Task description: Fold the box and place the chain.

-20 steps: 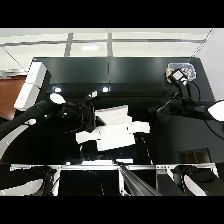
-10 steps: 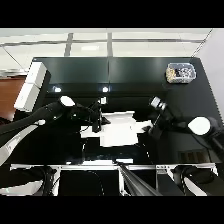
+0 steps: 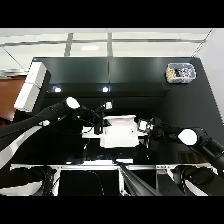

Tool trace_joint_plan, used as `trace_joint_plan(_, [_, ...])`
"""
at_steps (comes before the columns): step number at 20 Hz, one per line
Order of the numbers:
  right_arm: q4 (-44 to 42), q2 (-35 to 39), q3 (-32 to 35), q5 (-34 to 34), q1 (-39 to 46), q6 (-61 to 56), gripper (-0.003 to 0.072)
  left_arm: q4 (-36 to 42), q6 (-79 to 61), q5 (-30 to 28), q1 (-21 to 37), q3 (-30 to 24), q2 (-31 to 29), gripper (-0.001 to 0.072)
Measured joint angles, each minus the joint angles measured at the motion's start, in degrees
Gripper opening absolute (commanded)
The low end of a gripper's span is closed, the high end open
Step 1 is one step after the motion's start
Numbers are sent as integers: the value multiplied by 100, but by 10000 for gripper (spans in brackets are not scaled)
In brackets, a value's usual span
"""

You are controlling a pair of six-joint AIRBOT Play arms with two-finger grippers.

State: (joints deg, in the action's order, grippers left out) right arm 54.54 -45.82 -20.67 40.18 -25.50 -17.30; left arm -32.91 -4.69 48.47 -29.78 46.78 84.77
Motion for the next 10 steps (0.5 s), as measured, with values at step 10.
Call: trace_joint_plan(10, [-105, -289, 26, 210, -367, 496, 662, -70, 37, -39, -17, 0, 0, 27])
